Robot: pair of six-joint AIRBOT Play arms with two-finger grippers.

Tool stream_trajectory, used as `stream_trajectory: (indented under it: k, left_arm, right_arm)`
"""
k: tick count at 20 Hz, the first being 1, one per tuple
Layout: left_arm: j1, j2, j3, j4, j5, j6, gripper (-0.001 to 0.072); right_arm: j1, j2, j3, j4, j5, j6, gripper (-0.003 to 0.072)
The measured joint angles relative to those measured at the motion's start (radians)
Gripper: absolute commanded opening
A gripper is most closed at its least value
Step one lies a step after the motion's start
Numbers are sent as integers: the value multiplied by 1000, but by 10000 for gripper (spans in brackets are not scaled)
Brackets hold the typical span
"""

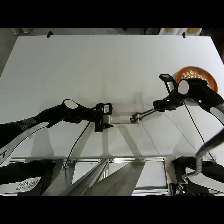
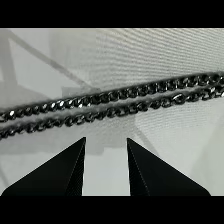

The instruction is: Fold the box and place the chain.

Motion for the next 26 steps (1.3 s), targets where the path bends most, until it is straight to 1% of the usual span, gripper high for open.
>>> stream_trajectory:
  k: [7, 8, 9, 10, 11, 12, 13, 14, 15, 17, 18, 19, 22, 26]
  left_arm:
    - [0, 0, 0, 0, 0, 0, 389]
    - [0, 0, 0, 0, 0, 0, 389]
    - [0, 0, 0, 0, 0, 0, 389]
    - [0, 0, 0, 0, 0, 0, 389]
    - [0, 0, 0, 0, 0, 0, 389]
    - [0, 0, 0, 0, 0, 0, 389]
    - [0, 0, 0, 0, 0, 0, 389]
    - [0, 0, 0, 0, 0, 0, 389]
    - [0, 0, 0, 0, 0, 0, 389]
    - [0, 0, 0, 0, 0, 0, 389]
    - [0, 0, 0, 0, 0, 0, 389]
    - [0, 0, 0, 0, 0, 0, 389]
    - [0, 0, 0, 0, 0, 0, 389]
    - [0, 0, 0, 0, 0, 0, 389]
  right_arm:
    - [0, -67, 0, -9, -39, 48, 265]
    - [0, -71, 1, -10, -39, 51, 224]
    - [-1, -74, 1, -9, -40, 55, 212]
    - [0, -77, 1, -10, -40, 58, 159]
    - [0, -79, 1, -8, -40, 60, 147]
    - [0, -80, 0, -10, -40, 61, 99]
    - [0, -81, 0, -8, -41, 63, 91]
    - [0, -82, 0, -9, -42, 63, 94]
    - [0, -82, 0, -10, -43, 64, 124]
    - [0, -76, -2, -14, -49, 65, 140]
    - [0, -69, -2, -17, -54, 65, 174]
    - [0, -63, -3, -29, -70, 66, 186]
    - [0, -39, -2, -20, -53, 66, 188]
    - [-1, -31, -2, -20, -64, 66, 188]
